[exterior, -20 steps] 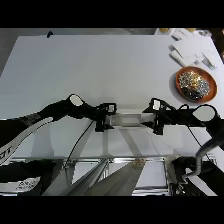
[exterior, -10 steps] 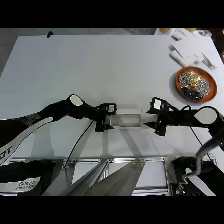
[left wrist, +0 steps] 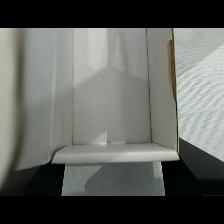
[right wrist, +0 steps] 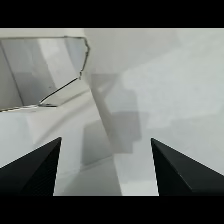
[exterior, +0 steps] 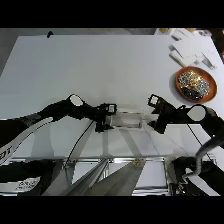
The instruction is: Fold the box and place the chain.
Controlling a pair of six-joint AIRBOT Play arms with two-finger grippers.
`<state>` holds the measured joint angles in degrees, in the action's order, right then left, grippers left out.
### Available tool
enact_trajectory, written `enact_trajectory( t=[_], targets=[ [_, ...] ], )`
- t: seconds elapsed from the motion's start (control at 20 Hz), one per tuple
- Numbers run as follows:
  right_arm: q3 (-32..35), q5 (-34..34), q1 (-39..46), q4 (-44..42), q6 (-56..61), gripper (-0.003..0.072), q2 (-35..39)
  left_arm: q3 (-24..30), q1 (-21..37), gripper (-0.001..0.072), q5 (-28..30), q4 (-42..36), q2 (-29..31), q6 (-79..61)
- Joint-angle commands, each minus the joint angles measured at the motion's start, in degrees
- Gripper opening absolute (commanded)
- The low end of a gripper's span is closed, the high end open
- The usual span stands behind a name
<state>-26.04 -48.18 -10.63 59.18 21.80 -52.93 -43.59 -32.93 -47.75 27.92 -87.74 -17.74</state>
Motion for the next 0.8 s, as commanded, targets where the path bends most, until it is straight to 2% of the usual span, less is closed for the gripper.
enact_trajectory(
  t=[0.0, 0.1, 0.15, 0.2, 0.35, 0.45, 0.5, 0.75],
  targets=[
    [0.0, 1.5, 0.0, 0.3, 0.9, 0.0623, -0.5, 0.0, 0.0, 0.0150, 0.0, 0.0, 0.0, 0.0],
    [0.0, 0.9, 0.0, -2.8, 0.9, 0.0616, 2.3, 0.0, 0.0, 0.0150, 0.0, 0.0, 0.0, 0.0],
    [0.0, -0.2, 0.0, -5.1, 0.9, 0.0555, 4.2, 0.0, 0.0, 0.0150, 0.0, 0.0, 0.0, 0.0],
    [0.0, -1.9, 0.0, -7.3, 0.9, 0.0443, 6.2, 0.0, 0.0, 0.0150, 0.0, 0.0, 0.0, 0.0],
    [0.0, -7.1, 0.0, -13.4, 0.9, 0.0177, 11.3, 0.0, 0.0, 0.0150, 0.0, 0.0, 0.0, 0.0],
    [0.3, -9.0, 0.0, -16.5, 0.1, 0.0067, 10.0, 0.0, 0.0, 0.0150, 0.0, 0.0, 0.0, 0.0],
    [1.1, -8.1, 0.0, -18.1, -1.4, 0.0045, 8.2, 0.0, 0.0, 0.0150, 0.0, 0.0, 0.0, 0.0],
    [2.3, -5.6, 0.0, -22.9, -4.2, 0.0038, -1.9, 0.0, 0.0, 0.0150, 0.0, 0.0, 0.0, 0.0]
  ],
)
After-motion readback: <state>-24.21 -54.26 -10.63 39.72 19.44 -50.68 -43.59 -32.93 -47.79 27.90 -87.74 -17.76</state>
